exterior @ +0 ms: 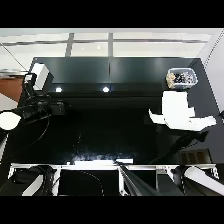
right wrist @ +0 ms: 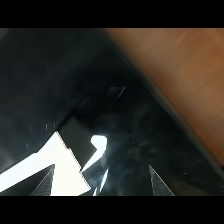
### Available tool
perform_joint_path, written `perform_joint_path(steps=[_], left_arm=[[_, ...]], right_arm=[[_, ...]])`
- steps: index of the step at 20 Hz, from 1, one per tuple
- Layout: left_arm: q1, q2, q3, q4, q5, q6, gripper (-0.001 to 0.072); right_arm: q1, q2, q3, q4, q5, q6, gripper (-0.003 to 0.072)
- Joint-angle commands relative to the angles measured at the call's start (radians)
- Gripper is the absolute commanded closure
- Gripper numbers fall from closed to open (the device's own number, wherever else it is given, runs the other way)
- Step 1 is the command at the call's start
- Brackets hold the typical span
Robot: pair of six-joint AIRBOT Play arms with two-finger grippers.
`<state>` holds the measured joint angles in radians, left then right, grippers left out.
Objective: Fold the box and place the chain.
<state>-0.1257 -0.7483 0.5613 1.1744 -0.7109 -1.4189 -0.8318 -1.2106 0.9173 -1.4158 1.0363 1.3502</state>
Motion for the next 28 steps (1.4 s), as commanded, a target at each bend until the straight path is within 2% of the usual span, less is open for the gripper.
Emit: perform_joint_path(steps=[1,3,6,7,8,9,11,12,13,17,21,24,28], left_arm=[[-0.026,-0.022,0.005,-0.01,-0.001,-0.003,0.0011],[-0.042,-0.024,0.005,-0.009,0.001,-0.003,0.0011],[-0.045,-0.025,0.005,-0.008,0.001,-0.004,0.0011],[-0.045,-0.025,0.005,-0.008,0.001,-0.004,0.0011],[-0.045,-0.025,0.005,-0.008,0.001,-0.004,0.0011],[-0.045,-0.025,0.005,-0.008,0.001,-0.004,0.0011],[-0.047,-0.025,0.005,-0.009,0.001,-0.003,0.0011],[-0.046,-0.025,0.005,-0.009,0.001,-0.003,0.0011],[-0.047,-0.025,0.005,-0.009,0.0,-0.003,0.0011],[-0.046,-0.025,0.005,-0.009,0.001,-0.003,0.0011],[-0.047,-0.024,0.005,-0.013,0.0,-0.003,0.0012],[-0.048,-0.024,0.005,-0.038,0.0,-0.002,0.0011],[-0.049,-0.024,0.005,-0.038,0.0,-0.002,0.0011]], right_arm=[[-0.086,-0.158,0.031,0.191,0.13,-0.231,-0.0023],[-0.116,-0.255,0.067,0.337,0.229,-0.341,-0.0022],[-0.12,-0.358,0.122,0.456,0.259,-0.376,-0.002],[-0.118,-0.371,0.134,0.492,0.263,-0.394,0.0119],[-0.117,-0.375,0.145,0.521,0.264,-0.408,0.0204],[-0.114,-0.375,0.156,0.529,0.273,-0.412,0.0213],[-0.114,-0.375,0.176,0.516,0.343,-0.413,0.0508],[-0.115,-0.375,0.182,0.498,0.382,-0.413,0.0599],[-0.114,-0.375,0.186,0.482,0.42,-0.415,0.0628],[-0.096,-0.362,0.186,0.474,0.513,-0.388,0.0657],[0.035,-0.269,0.176,0.539,0.516,-0.377,0.0657],[0.179,-0.16,0.116,0.65,0.444,-0.335,0.0657],[0.437,0.022,-0.006,0.711,0.298,-0.306,0.0657]])
